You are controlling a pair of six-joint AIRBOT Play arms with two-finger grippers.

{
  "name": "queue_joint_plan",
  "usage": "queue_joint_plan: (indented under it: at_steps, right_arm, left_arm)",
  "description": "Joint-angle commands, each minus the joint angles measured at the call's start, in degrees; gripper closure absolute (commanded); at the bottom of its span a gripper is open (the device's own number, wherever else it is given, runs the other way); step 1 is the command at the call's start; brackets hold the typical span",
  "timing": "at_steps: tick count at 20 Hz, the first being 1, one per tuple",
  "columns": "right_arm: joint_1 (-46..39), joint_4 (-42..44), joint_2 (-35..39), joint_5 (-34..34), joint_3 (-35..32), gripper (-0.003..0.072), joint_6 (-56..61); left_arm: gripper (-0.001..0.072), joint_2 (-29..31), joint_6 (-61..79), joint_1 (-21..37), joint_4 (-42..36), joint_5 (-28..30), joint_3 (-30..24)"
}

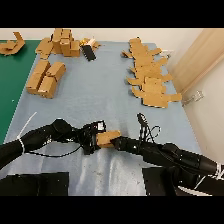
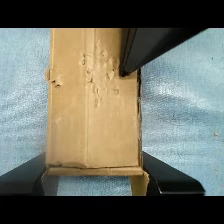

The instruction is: Fold the box.

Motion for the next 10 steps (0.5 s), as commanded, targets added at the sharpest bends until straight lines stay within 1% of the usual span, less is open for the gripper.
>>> queue_joint_plan:
  at_steps: [1, 5, 7, 9, 10]
  right_arm:
    - [0.04, -0.13, -0.2, -0.44, -0.55, 0.0684, 0.04]
    - [0.02, -0.28, -0.15, 0.37, -0.52, 0.0684, 0.02]
    - [0.02, -3.19, 1.73, 0.26, 0.24, 0.0683, -0.04]
    - [-0.92, -9.29, 8.04, -4.81, 1.81, 0.0683, 0.0]
    - [-2.82, -13.16, 11.34, -9.01, 2.03, 0.0684, 0.5]
  left_arm:
    - [0.0249, -0.02, 0.0, -0.02, 0.0, 0.0, 0.02]
    - [0.0249, -0.02, 0.0, -0.02, 0.02, 0.0, 0.02]
    - [0.0249, -0.02, 0.0, -0.02, 0.0, 0.0, 0.02]
    - [0.0249, -0.02, 0.0, -0.02, 0.0, 0.0, 0.02]
    - [0.0249, -0.02, 0.0, -0.02, 0.02, 0.0, 0.02]
